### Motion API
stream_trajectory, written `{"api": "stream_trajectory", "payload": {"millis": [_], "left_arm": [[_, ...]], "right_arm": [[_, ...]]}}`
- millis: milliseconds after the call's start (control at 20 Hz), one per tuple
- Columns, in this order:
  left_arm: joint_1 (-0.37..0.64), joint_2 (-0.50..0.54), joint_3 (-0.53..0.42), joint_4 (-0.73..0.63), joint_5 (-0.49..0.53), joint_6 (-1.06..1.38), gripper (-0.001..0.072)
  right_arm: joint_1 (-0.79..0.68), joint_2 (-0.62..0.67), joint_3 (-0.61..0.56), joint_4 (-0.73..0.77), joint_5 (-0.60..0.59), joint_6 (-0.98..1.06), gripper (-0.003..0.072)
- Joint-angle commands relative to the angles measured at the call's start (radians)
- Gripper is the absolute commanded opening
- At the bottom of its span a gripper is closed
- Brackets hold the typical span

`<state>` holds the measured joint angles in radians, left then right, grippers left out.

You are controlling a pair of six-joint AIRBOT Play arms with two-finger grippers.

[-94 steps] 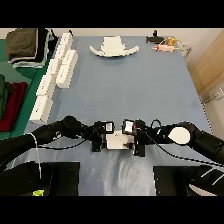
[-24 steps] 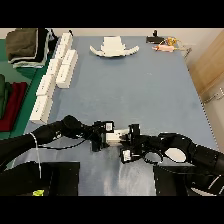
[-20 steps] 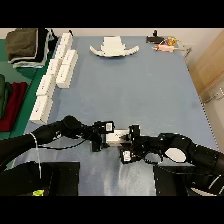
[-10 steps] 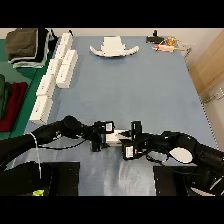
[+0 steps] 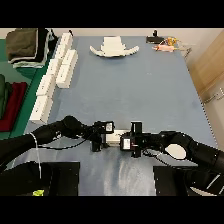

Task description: Fold the box.

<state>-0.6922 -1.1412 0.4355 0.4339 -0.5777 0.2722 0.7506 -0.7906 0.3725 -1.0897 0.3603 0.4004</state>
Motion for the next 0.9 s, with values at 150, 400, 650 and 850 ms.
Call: {"api": "stream_trajectory", "payload": {"millis": [150,400,650,850], "left_arm": [[0.000,0.000,0.000,0.000,0.000,0.000,0.0508],[0.000,0.000,0.000,0.000,0.000,0.000,0.0508],[0.000,0.000,0.000,0.000,0.000,0.000,0.0508],[0.000,0.000,0.000,0.000,0.000,0.000,0.0508]], "right_arm": [[0.000,-0.043,-0.013,0.058,0.054,0.004,0.0074],[-0.001,0.006,-0.014,0.146,-0.017,0.005,0.0074],[0.001,0.041,-0.041,0.526,-0.137,-0.018,0.0074],[0.006,0.037,-0.103,0.702,-0.231,-0.114,0.0031]]}}
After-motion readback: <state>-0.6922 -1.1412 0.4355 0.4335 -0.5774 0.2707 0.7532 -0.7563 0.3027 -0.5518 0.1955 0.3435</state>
